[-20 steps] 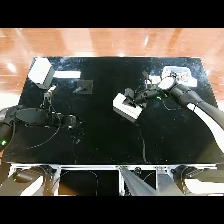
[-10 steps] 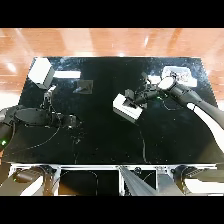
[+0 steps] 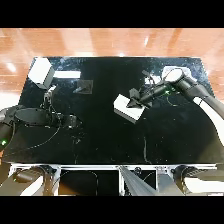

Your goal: Fold the box and place the chain.

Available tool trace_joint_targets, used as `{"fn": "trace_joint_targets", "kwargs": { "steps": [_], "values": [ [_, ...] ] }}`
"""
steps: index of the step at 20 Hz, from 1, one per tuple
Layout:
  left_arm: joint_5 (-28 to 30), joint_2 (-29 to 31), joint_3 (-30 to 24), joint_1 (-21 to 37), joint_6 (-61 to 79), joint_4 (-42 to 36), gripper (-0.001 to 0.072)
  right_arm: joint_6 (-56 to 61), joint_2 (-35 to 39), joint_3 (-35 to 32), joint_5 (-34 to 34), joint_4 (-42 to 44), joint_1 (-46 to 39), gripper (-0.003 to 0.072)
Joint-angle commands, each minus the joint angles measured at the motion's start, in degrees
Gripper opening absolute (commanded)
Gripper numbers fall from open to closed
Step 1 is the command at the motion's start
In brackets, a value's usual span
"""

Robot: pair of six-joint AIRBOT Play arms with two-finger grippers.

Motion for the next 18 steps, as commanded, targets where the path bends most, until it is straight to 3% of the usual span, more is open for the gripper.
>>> {"fn": "trace_joint_targets", "kwargs": {
  "steps": [1, 4, 7, 13, 18],
  "values": [
    [-0.04, -0.02, 0.02, 0.07, 0.00, -0.04, 0.0592, -0.11, 0.17, 2.73, -2.01, 0.15, -1.51, 0.0032],
    [-0.04, -0.02, 0.02, 0.07, 0.00, -0.04, 0.0592, 3.63, -0.66, 3.19, -18.73, 0.15, -0.44, 0.0032],
    [-0.09, -0.02, 0.02, 0.07, 0.02, 0.00, 0.0592, 4.76, -4.98, 3.82, -23.32, 0.15, 0.28, 0.0032],
    [0.50, -0.02, 0.02, 0.07, 0.13, 0.00, 0.0593, 3.63, -11.17, 5.68, -14.47, 0.09, 4.48, 0.0032],
    [8.48, -0.02, 0.02, 0.07, 10.05, -0.70, 0.0593, 0.66, -10.99, 5.68, -0.44, -0.28, 8.24, 0.0032]
  ]
}}
